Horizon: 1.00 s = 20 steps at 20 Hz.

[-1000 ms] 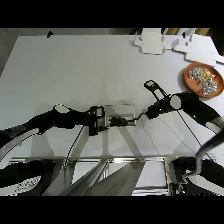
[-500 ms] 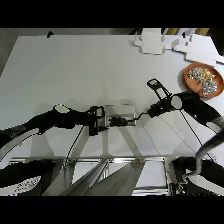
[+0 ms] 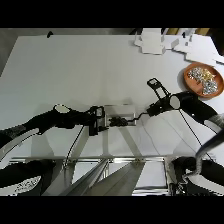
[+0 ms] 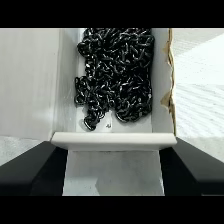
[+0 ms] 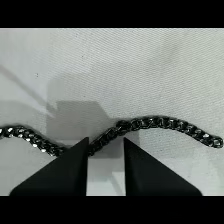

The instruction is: Fold the box and place the chain.

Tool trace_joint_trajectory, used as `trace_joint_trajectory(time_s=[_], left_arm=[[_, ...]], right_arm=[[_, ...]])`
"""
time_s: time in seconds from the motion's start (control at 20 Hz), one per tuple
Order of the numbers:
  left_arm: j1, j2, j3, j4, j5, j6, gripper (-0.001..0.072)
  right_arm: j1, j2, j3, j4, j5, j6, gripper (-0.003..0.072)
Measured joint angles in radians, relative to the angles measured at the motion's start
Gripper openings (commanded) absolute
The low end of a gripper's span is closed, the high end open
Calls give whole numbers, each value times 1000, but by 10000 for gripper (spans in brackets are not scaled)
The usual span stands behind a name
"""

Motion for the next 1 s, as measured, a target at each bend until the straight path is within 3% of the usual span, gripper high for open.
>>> trace_joint_trajectory(time_s=[0.05, 0.25, 0.5, 0.75, 1.0], left_arm=[[0, 0, 0, 0, 0, 0, 272], [0, 0, 0, 0, 0, 0, 272], [0, 0, 0, 0, 0, 0, 272], [0, 0, 0, 0, 0, 0, 272], [0, 0, 0, 0, 0, 0, 272]], right_arm=[[0, -4, 0, 0, 4, 0, 168], [0, -5, 1, 0, 18, 0, 13], [0, 90, 0, -1, 59, -9, 13], [0, 291, 0, 24, 105, -33, 13], [0, 514, 0, 258, 171, -211, 12]])
